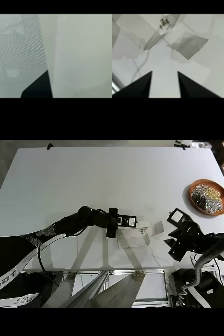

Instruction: Fold the box and place the chain.

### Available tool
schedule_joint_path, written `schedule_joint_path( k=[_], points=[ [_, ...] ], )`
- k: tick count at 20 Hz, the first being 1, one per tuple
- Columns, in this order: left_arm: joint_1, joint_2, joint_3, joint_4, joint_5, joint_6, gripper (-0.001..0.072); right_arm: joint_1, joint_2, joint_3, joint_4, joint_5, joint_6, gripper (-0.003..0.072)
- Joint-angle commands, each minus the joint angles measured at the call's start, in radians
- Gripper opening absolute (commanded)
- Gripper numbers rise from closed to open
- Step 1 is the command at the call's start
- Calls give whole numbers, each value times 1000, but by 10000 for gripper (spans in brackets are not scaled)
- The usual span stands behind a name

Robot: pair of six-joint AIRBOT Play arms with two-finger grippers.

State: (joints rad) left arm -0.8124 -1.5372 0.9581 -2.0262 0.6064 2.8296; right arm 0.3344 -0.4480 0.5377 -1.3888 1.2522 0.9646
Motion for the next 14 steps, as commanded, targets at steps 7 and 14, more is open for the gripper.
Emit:
schedule_joint_path(
  k=[7, 14],
  points=[
    [-1, 1, -1, 0, 13, 58, 5, 0, -102, -169, 58, -166, -533, 682],
    [-2, 1, 0, -4, 48, 130, 5, 0, -105, -274, 136, -381, -608, 684]
  ],
)
